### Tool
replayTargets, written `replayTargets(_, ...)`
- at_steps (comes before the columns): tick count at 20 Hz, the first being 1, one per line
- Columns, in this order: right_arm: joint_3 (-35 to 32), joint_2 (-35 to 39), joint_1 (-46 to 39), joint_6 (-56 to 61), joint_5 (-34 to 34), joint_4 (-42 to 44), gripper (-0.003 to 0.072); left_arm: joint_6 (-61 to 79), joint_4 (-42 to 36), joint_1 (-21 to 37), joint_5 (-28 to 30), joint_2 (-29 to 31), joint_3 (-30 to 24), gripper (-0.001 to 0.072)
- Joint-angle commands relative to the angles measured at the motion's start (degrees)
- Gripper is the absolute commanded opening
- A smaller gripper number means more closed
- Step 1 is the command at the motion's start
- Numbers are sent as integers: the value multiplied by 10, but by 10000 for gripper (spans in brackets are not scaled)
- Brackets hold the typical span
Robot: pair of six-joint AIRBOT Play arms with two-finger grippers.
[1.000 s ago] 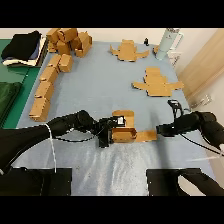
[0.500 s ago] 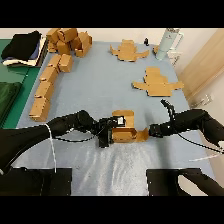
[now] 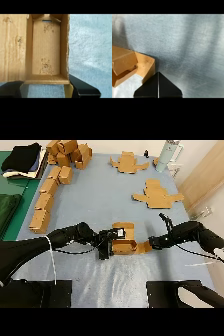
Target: Fold the box.
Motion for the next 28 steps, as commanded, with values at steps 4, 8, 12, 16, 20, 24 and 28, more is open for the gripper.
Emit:
replayTargets(4,0,-16,31,-19,-16,25,3,0,0,0,0,0,0,525)
replayTargets(8,4,-10,76,-16,-16,26,3,0,0,0,0,0,0,525)
replayTargets(12,24,44,84,5,-19,25,5,0,0,0,0,0,0,525)
replayTargets(16,43,85,86,42,-26,26,342,0,0,0,0,0,0,525)
replayTargets(20,42,76,124,74,-29,29,408,0,0,0,0,0,0,525)
replayTargets(24,42,60,184,140,25,-1,409,0,0,0,0,0,0,525)
replayTargets(28,57,54,254,311,62,-136,409,0,0,0,0,0,0,525)
